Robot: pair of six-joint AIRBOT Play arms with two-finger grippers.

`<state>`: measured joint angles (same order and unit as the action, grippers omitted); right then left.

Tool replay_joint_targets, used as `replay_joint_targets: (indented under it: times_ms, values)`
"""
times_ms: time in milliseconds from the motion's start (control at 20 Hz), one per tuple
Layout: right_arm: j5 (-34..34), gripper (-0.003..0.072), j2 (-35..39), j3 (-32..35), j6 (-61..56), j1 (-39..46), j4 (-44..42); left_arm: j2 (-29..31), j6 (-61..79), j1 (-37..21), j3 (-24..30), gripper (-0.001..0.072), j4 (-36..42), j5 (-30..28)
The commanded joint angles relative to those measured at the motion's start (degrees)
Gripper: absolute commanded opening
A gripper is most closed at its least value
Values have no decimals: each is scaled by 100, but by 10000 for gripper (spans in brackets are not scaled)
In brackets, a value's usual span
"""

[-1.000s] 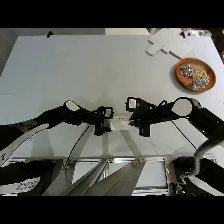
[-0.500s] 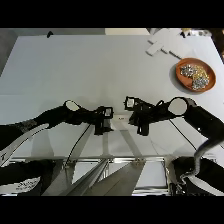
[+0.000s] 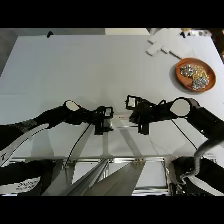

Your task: Fold the box and place the chain.

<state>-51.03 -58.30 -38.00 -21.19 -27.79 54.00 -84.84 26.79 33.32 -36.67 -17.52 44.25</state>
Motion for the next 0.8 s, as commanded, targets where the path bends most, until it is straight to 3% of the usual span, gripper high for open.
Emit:
replay_joint_targets:
  times_ms: [0,750]
  values:
    - [-22,95,22,4,-39,0,0,2,0,-2,0,12,-7,13]
    - [278,95,-72,101,-234,2,2,2,0,-2,0,12,-7,15]
